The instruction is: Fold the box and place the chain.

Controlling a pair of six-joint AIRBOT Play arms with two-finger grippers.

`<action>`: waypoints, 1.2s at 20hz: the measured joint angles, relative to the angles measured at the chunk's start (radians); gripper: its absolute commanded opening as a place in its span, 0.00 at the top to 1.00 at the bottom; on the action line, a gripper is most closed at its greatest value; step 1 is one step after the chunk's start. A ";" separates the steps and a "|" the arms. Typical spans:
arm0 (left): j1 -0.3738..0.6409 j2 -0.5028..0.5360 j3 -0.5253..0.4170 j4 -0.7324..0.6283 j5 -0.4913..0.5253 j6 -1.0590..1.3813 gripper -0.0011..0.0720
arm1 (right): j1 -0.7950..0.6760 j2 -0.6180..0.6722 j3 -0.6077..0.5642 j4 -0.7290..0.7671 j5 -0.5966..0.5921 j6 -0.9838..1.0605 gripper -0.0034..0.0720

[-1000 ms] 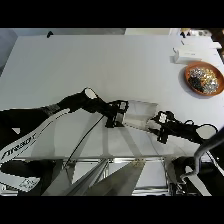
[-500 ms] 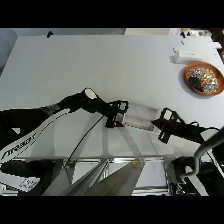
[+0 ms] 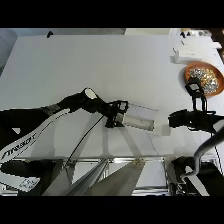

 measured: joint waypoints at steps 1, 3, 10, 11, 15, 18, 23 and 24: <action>0.000 0.000 0.000 0.000 0.000 0.000 0.70 | 0.000 -0.029 0.008 -0.026 0.029 0.057 0.93; 0.000 0.000 0.000 0.000 0.000 0.000 0.70 | 0.000 -0.097 0.016 -0.061 0.074 0.149 0.93; 0.000 0.000 0.000 0.000 0.000 0.000 0.70 | 0.000 -0.243 0.002 -0.056 0.110 0.266 0.93; 0.000 0.000 0.000 0.000 0.000 0.000 0.70 | 0.000 -0.253 -0.005 -0.039 0.107 0.267 0.93; 0.000 0.000 0.000 0.000 0.000 0.000 0.70 | 0.000 -0.273 -0.034 0.058 0.069 0.240 0.93; 0.000 0.000 0.000 0.000 0.000 0.000 0.70 | 0.000 -0.278 -0.072 0.130 0.026 0.210 0.93; 0.000 0.000 0.000 0.000 0.000 0.000 0.70 | 0.000 -0.279 -0.108 0.189 -0.019 0.184 0.93; 0.000 0.000 0.000 0.000 0.000 0.000 0.70 | 0.000 -0.275 -0.110 0.190 -0.021 0.181 0.93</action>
